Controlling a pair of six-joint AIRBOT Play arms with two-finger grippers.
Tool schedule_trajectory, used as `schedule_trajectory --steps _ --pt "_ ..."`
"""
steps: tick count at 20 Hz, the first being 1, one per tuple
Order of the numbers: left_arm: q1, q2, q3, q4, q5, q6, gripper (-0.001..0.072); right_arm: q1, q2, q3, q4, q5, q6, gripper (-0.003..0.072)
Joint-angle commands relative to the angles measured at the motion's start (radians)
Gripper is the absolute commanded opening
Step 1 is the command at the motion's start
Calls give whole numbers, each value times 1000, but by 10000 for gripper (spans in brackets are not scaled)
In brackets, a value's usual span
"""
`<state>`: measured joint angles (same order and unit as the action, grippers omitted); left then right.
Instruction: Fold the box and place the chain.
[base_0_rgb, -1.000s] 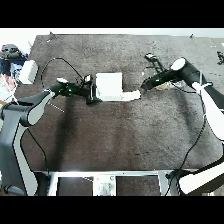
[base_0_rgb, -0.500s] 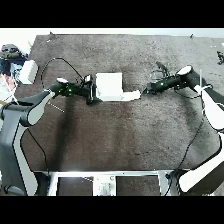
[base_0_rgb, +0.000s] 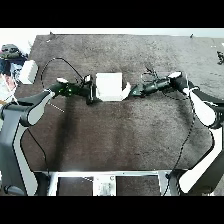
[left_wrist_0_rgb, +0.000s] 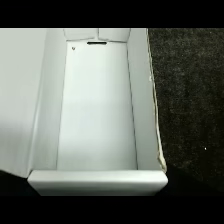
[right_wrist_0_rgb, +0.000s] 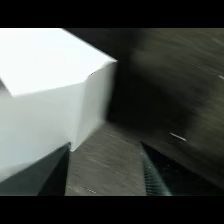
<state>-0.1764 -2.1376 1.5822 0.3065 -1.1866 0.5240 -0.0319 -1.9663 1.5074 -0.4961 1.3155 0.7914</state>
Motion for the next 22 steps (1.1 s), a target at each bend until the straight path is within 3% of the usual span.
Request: schedule_trajectory --steps 1,4,9,14,22 --pt "1 0 1 0 0 0 466 34 8 17 70 6 -28 501" --pt "1 0 1 0 0 0 466 70 10 58 27 6 8 501" --pt "1 0 1 0 0 0 466 167 10 155 -251 -45 219 501" --pt "1 0 1 0 0 0 466 258 10 233 -405 -79 358 500" --pt "1 0 1 0 0 0 466 373 9 253 -780 -172 676 500"
